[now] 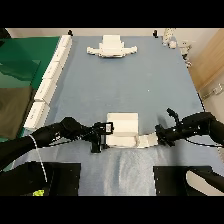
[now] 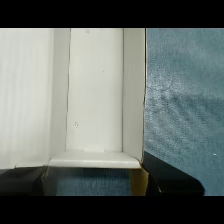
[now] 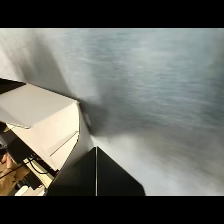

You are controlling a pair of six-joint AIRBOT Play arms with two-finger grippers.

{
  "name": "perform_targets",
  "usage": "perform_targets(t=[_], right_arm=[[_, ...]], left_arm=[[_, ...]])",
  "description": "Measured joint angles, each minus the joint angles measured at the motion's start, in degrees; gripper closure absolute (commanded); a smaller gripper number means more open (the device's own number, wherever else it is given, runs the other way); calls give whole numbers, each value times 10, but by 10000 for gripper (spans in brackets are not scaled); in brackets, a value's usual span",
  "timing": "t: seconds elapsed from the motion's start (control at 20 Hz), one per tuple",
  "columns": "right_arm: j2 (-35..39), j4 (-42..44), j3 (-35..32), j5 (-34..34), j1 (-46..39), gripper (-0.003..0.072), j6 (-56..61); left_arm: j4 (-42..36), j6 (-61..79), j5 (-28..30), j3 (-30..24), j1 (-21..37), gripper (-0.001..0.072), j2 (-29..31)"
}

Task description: Fold the box.

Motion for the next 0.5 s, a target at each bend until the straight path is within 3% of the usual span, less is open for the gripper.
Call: perform_targets(t=[0.3,0.4,0.5], right_arm=[[33,11,14,2,24,655,4],[37,11,15,3,27,491,4],[40,12,16,7,35,459,5]], left_arm=[[0,0,0,0,0,283,0],[0,0,0,0,0,283,0],[0,0,0,0,0,283,0]])
